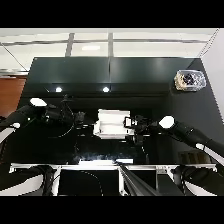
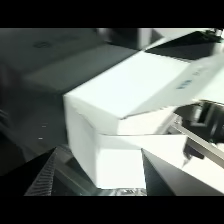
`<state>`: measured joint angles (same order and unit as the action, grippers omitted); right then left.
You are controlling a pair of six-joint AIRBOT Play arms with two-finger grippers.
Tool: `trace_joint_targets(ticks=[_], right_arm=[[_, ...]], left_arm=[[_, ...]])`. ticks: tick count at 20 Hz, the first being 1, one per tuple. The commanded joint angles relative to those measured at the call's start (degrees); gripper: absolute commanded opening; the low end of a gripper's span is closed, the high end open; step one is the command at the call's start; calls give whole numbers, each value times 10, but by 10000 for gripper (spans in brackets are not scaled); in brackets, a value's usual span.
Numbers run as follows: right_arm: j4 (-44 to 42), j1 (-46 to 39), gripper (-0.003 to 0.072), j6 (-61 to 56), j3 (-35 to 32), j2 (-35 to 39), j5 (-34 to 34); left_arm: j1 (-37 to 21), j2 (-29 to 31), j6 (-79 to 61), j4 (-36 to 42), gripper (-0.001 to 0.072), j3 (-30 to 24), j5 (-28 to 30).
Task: Fold the box and place the chain.
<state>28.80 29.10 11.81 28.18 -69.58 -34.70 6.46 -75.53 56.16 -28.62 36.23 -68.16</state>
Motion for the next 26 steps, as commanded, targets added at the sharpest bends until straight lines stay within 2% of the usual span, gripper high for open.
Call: trace_joint_targets(ticks=[1,6,9,13,21,23,26], right_arm=[[0,1,237,0,0,0,0],[0,1,237,0,0,0,0],[0,1,237,0,0,0,0],[0,1,237,0,0,0,0],[0,1,237,0,0,0,0],[0,1,237,0,0,0,0],[0,1,237,0,0,0,0]], left_arm=[[8,3,-6,1,609,5,-12],[69,17,-3,0,608,5,17],[106,20,24,-6,608,6,66],[155,20,122,-94,608,30,115],[253,19,372,-318,608,105,127],[269,19,410,-347,608,115,121],[274,20,414,-348,607,126,103]])
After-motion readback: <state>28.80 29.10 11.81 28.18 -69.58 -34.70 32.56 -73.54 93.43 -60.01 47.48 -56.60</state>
